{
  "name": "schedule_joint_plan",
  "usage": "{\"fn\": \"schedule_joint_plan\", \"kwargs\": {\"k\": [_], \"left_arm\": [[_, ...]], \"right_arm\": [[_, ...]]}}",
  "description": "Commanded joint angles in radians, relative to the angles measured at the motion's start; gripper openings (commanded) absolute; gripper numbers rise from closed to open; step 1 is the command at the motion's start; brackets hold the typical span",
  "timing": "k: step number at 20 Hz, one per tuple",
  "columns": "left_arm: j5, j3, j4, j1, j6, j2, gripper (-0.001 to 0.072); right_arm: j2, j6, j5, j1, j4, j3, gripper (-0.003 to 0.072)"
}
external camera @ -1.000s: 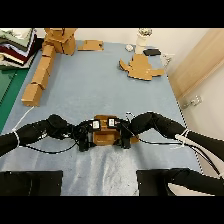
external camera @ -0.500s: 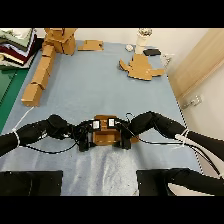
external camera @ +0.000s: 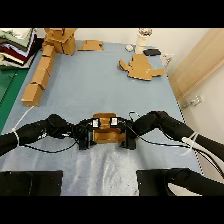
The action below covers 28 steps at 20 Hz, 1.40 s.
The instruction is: Fold the box.
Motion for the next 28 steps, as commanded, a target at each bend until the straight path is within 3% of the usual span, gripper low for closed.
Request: {"fn": "schedule_joint_plan", "kwargs": {"k": [1,4,7,9,13,16,17,18,19,24,28], "left_arm": [[-0.008,0.000,0.003,-0.001,0.003,0.000,0.0459],[-0.007,0.000,0.003,-0.001,0.003,0.000,0.0459],[-0.008,0.000,0.003,-0.001,0.003,0.000,0.0459],[-0.008,0.000,0.003,-0.001,0.003,0.000,0.0459],[-0.008,0.000,0.003,-0.001,0.003,0.000,0.0459],[-0.007,0.000,0.003,-0.001,0.003,0.000,0.0459],[-0.007,0.000,0.003,-0.001,0.003,0.000,0.0459],[-0.007,0.000,0.003,-0.001,0.003,0.000,0.0459],[-0.008,0.000,0.003,-0.001,0.003,0.000,0.0459],[-0.008,0.000,0.003,-0.001,0.003,0.000,0.0459],[-0.007,0.000,0.003,-0.001,0.003,0.000,0.0459]], "right_arm": [[0.084,0.136,-0.058,-0.001,-0.123,0.003,0.0716],[0.174,0.414,-0.143,0.000,-0.088,0.003,0.0708],[0.250,0.857,-0.168,0.000,-0.057,0.002,0.0708],[0.281,1.041,-0.168,0.000,0.027,0.002,0.0708],[0.287,1.186,-0.125,0.000,0.147,0.002,0.0709],[0.279,1.258,-0.004,0.001,0.156,0.002,0.0691],[0.270,1.315,0.025,0.003,0.192,0.003,0.0541],[0.256,1.359,0.044,0.003,0.231,0.003,0.0075],[0.230,1.373,0.072,0.003,0.256,0.005,0.0005],[-0.001,1.234,0.075,0.002,0.282,0.168,0.0005],[-0.201,1.165,0.065,-0.019,0.180,0.303,0.0004]]}}
